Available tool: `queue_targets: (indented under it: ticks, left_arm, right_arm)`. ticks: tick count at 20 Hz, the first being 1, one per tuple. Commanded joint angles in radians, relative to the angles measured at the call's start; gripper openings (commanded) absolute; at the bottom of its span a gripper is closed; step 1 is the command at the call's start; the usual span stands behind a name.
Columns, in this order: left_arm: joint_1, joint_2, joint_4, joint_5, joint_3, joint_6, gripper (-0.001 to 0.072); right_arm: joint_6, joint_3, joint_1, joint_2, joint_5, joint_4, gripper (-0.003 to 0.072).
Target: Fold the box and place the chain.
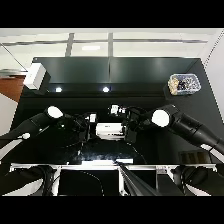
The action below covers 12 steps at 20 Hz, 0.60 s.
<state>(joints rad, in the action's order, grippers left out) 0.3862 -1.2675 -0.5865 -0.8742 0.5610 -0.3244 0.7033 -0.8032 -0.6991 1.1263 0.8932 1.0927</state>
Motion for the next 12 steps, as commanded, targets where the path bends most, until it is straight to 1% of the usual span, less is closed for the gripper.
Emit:
queue_targets:
  ticks: [1,6,7,8,9,12]
  left_arm:
    - [0.001,0.000,0.000,0.001,0.000,0.000,0.0482]
    - [0.001,0.000,0.000,0.001,0.000,0.000,0.0481]
    - [0.001,0.000,0.000,0.001,0.000,0.000,0.0481]
    - [0.001,0.000,0.000,0.001,0.000,0.000,0.0481]
    - [0.001,0.000,0.000,0.001,0.000,0.000,0.0482]
    - [0.001,0.000,0.000,0.001,0.000,0.000,0.0482]
  right_arm:
    - [0.000,0.002,-0.001,0.001,0.004,0.001,0.0288]
    - [0.000,0.013,-0.001,0.001,0.003,0.000,0.0289]
    - [0.001,0.013,-0.001,0.001,0.003,0.000,0.0303]
    - [0.001,0.013,-0.001,0.001,0.003,0.000,0.0407]
    - [0.000,0.013,-0.001,0.001,0.003,0.001,0.0425]
    - [0.000,0.013,-0.001,0.001,-0.001,0.001,0.0424]
